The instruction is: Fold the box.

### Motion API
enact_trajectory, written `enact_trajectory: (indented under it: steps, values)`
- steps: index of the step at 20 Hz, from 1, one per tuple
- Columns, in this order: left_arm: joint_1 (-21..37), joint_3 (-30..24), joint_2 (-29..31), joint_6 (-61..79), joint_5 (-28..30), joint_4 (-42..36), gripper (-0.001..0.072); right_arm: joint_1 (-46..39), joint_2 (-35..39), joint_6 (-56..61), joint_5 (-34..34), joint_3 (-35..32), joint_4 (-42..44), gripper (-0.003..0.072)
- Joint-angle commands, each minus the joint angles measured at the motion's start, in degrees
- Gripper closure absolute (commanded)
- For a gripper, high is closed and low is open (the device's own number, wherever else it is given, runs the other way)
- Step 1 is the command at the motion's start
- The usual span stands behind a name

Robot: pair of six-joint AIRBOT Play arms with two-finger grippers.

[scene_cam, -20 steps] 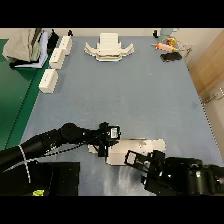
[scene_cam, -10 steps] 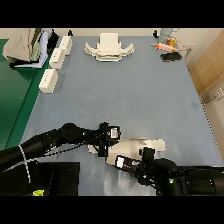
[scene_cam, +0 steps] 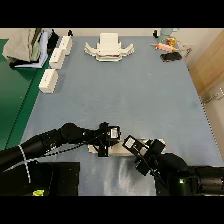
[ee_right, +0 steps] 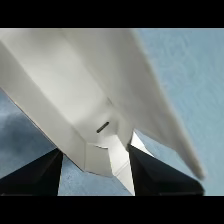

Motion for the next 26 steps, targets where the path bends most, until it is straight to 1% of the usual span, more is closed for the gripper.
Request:
enact_trajectory:
  steps: [1, 2, 3, 8, 9, 11, 13, 15, 18, 20, 21, 22, 24, 26]
  values:
    - [0.0, 0.0, 0.02, 0.02, 0.0, 0.0, 0.0692, -0.92, 0.55, 4.48, 1.33, 0.07, -1.07, 0.0077]
    - [0.0, 0.0, 0.02, 0.02, 0.0, 0.0, 0.0692, -0.92, 0.55, 4.44, 1.38, 0.09, -1.16, 0.0068]
    - [0.0, 0.0, 0.02, 0.02, 0.0, 0.0, 0.0692, -0.92, 0.55, 4.37, 1.38, 0.07, -1.14, -0.0034]
    - [0.0, 0.0, 0.02, 0.02, -0.02, 0.0, 0.0692, -1.68, 2.1, -2.86, 0.37, -0.5, -1.29, -0.0034]
    - [0.0, 0.0, 0.02, 0.02, -0.02, 0.0, 0.0692, -3.13, 3.32, -5.55, -1.33, -1.27, -0.79, -0.0034]
    - [0.0, 0.0, 0.02, 0.02, -0.02, 0.0, 0.0692, -8.33, 7.23, -14.78, -6.8, -3.41, 2.56, -0.0034]
    - [0.0, 0.0, 0.02, 0.02, -0.02, 0.0, 0.0693, -15.78, 11.65, -27.63, -11.72, -5.38, 8.98, -0.0034]
    - [0.0, 0.0, 0.02, 0.02, -0.02, 0.0, 0.0692, -24.68, 13.9, -45.16, -14.47, -5.99, 18.53, -0.0034]
    - [0.0, 0.0, 0.02, 0.02, -0.02, 0.0, 0.0692, -39.58, 12.26, -75.23, -15.26, -5.99, 39.15, -0.0034]
    - [0.0, 0.0, 0.02, 0.02, -0.02, 0.0, 0.0692, -48.59, 9.88, -93.39, -14.67, -5.97, 52.83, -0.0034]
    - [0.0, 0.0, 0.02, 0.02, -0.02, 0.0, 0.0692, -52.35, 8.37, -100.78, -14.01, -5.95, 58.14, -0.0034]
    - [0.0, 0.0, 0.02, 0.02, -0.02, 0.0, 0.0692, -55.95, 6.36, -106.6, -13.33, -5.92, 62.58, -0.0034]
    - [0.0, 0.0, 0.02, 0.02, -0.02, 0.0, 0.0692, -60.96, 2.34, -114.31, -11.98, -5.86, 67.91, -0.0034]
    - [0.0, 0.0, 0.02, 0.02, -0.02, 0.0, 0.0692, -62.62, -0.17, -116.04, -12.28, -5.79, 69.99, -0.0034]
